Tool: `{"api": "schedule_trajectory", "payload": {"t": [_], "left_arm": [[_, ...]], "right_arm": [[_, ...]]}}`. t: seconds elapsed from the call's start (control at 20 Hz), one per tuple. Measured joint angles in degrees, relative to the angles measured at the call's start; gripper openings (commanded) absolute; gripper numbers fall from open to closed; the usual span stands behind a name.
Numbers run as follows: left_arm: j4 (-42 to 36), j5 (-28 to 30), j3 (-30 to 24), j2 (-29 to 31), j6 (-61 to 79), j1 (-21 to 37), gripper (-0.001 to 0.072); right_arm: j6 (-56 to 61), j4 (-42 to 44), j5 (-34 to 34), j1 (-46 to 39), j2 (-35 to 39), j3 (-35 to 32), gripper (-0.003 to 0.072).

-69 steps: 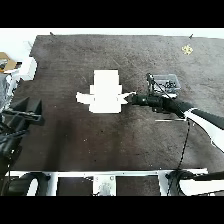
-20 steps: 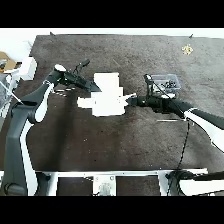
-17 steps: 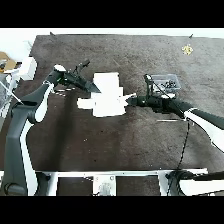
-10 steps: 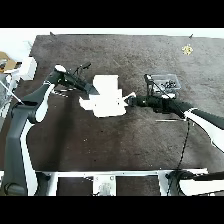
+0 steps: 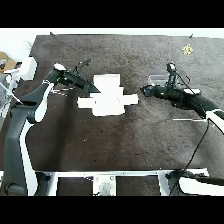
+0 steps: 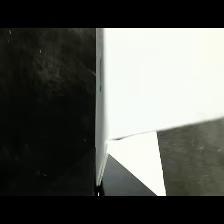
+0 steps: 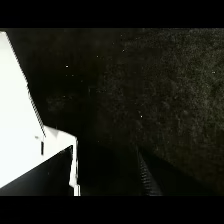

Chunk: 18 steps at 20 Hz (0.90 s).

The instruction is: Fold the box and place the chain.

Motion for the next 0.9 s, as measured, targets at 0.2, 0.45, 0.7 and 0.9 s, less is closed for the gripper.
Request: {"api": "schedule_trajectory", "payload": {"t": [0.2,0.45,0.7,0.9], "left_arm": [[-0.11,3.91,0.02,1.33,12.61,0.00,0.0013],[0.85,6.93,-0.22,1.66,22.34,-0.28,0.0013],[1.68,9.25,-1.77,0.96,28.85,-0.76,0.0012],[1.60,10.97,-4.17,0.72,31.58,-0.87,0.0013]], "right_arm": [[-0.74,-1.60,1.07,0.26,0.55,0.00,0.0447],[-2.45,-2.80,-0.04,2.21,0.70,0.00,0.0447],[-2.84,-4.55,-1.31,2.75,0.72,0.00,0.0447],[-2.97,-5.05,-1.90,2.86,0.70,0.00,0.0447]]}}
